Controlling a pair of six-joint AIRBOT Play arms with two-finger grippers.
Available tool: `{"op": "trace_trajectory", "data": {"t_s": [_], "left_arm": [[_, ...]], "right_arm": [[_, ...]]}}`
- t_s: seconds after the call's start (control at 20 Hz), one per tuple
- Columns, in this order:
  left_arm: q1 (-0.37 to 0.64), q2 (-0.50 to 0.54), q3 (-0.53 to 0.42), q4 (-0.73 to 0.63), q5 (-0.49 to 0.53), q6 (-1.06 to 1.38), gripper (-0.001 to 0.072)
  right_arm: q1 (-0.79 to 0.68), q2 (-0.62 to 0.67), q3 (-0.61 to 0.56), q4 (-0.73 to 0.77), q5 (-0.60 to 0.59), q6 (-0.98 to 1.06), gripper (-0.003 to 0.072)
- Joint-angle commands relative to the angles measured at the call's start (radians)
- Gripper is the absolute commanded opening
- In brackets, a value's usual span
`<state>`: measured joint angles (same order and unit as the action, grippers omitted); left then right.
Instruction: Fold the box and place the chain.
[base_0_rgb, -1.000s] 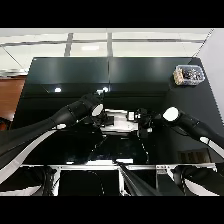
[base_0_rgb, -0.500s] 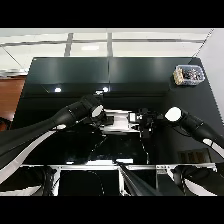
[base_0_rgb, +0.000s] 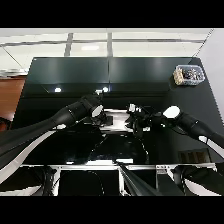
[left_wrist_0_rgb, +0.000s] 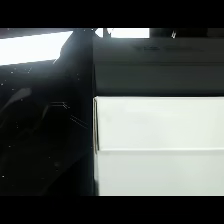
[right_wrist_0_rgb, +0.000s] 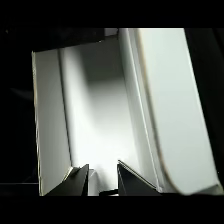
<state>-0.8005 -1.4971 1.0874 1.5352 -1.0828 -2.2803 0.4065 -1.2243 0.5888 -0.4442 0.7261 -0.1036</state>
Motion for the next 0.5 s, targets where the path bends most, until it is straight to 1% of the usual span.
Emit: {"op": "trace_trajectory", "data": {"t_s": [0.0, 0.1, 0.15, 0.2, 0.25, 0.3, 0.35, 0.4, 0.45], "left_arm": [[0.000, -0.001, 0.000, -0.003, 0.002, 0.002, 0.0030], [0.000, -0.001, 0.000, -0.003, 0.002, 0.002, 0.0030], [0.000, -0.001, 0.000, -0.003, 0.002, 0.002, 0.0030], [0.000, -0.001, 0.000, -0.002, 0.004, 0.002, 0.0030], [0.000, -0.001, 0.000, -0.002, 0.009, 0.002, 0.0030], [0.000, -0.002, 0.000, -0.003, 0.009, 0.002, 0.0030], [0.000, -0.004, 0.000, -0.003, 0.009, 0.002, 0.0030], [0.000, -0.005, 0.000, -0.003, 0.008, 0.002, 0.0030], [0.000, -0.006, 0.000, -0.003, 0.008, 0.002, 0.0030]], "right_arm": [[0.000, -0.022, 0.001, 0.043, -0.008, 0.002, 0.0200], [0.000, -0.022, 0.001, 0.044, -0.008, 0.003, 0.0214], [0.000, -0.022, 0.001, 0.044, -0.012, 0.003, 0.0443], [0.000, -0.022, 0.001, 0.043, -0.011, 0.003, 0.0348], [0.000, -0.022, 0.001, 0.042, -0.012, 0.003, 0.0143], [0.000, -0.022, 0.001, 0.047, -0.016, 0.003, 0.0312], [0.001, -0.022, 0.001, 0.050, -0.016, 0.003, 0.0435], [0.000, -0.022, 0.001, 0.037, -0.014, 0.008, 0.0136], [-0.002, -0.019, 0.001, 0.012, -0.014, 0.041, 0.0014]]}}
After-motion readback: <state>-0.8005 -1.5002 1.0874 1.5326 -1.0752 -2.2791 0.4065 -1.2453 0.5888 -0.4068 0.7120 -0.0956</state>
